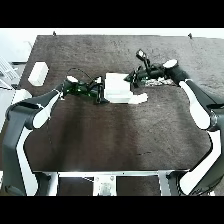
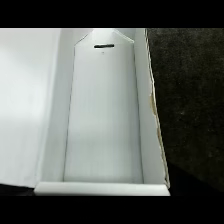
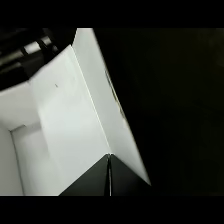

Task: Fold the box and place the chain.

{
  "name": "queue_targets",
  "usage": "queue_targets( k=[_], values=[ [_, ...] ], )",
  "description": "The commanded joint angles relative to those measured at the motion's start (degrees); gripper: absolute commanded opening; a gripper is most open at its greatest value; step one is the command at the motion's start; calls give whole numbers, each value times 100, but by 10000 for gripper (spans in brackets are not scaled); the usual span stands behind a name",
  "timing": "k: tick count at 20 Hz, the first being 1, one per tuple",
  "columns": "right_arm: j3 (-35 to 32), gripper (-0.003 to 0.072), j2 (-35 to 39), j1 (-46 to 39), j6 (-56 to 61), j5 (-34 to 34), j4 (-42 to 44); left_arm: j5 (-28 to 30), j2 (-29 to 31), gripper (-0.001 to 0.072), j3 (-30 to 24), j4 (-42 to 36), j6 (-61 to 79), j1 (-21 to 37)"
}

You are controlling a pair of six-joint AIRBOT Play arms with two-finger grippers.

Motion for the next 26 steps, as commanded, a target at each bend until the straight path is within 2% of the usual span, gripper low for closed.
queue_targets(
  k=[1,5,6,7,8,12,26],
  values=[
    [50,4,734,-15,140,461,-699,11,0,290,7,-2,-7,0],
    [-817,21,1722,-61,157,404,-1840,15,0,290,7,-2,-7,0],
    [-1025,246,1784,-98,157,404,-2131,15,0,290,7,-2,-7,0],
    [-1233,572,1790,-162,151,398,-2345,15,2,290,7,-2,-7,0],
    [-1443,625,1790,-219,144,286,-2413,7,0,290,7,-2,-7,0],
    [-1932,625,1762,-245,-538,-262,-2378,15,2,290,7,-2,-7,0],
    [-1941,621,1014,127,-907,-688,-1722,13,0,290,7,-2,-7,0]
  ],
)
